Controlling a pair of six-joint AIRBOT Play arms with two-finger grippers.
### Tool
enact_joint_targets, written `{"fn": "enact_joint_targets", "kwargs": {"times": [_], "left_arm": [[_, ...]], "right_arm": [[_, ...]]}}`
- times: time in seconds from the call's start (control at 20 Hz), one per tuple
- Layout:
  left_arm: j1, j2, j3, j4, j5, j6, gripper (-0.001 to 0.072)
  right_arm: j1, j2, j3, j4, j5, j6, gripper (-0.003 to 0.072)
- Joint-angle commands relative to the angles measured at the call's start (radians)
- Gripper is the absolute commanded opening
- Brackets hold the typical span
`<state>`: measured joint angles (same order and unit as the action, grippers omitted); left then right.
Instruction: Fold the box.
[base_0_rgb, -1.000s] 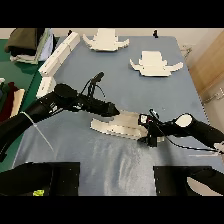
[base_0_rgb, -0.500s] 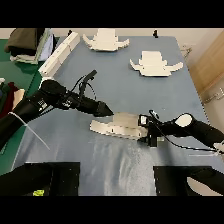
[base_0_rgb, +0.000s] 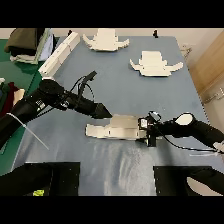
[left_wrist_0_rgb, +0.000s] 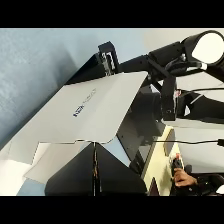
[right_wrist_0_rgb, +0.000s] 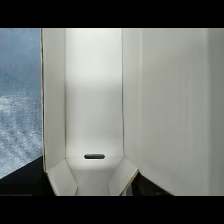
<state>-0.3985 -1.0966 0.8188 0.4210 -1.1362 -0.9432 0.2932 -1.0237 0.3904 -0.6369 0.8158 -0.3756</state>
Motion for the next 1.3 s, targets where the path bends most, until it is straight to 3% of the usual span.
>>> {"fn": "enact_joint_targets", "kwargs": {"times": [0.0,0.3,0.55,0.8,0.95,1.1,1.25], "left_arm": [[0.001,0.0,0.0,0.013,-0.05,-0.016,0.0014],[0.001,0.0,0.0,0.066,-0.122,-0.053,0.0014],[0.001,0.005,0.0,0.126,-0.136,-0.106,0.0014],[-0.003,0.097,-0.048,0.148,-0.105,-0.21,0.0013],[-0.066,0.176,-0.147,0.119,0.01,-0.293,0.0013],[-0.219,0.198,-0.213,-0.016,0.216,-0.298,0.0013],[-0.338,0.176,-0.214,-0.026,0.478,-0.299,0.0013]], "right_arm": [[0.001,0.001,0.001,-0.071,0.056,-0.018,0.0508],[0.001,0.001,0.018,-0.214,0.066,0.048,0.0508],[0.001,0.002,0.036,-0.219,0.056,0.073,0.0508],[0.001,0.002,0.036,-0.219,0.02,0.125,0.0508],[0.001,0.001,0.036,-0.22,0.013,0.14,0.0508],[0.001,0.001,0.036,-0.219,0.013,0.143,0.0508],[0.001,0.001,0.036,-0.22,0.014,0.143,0.0508]]}}
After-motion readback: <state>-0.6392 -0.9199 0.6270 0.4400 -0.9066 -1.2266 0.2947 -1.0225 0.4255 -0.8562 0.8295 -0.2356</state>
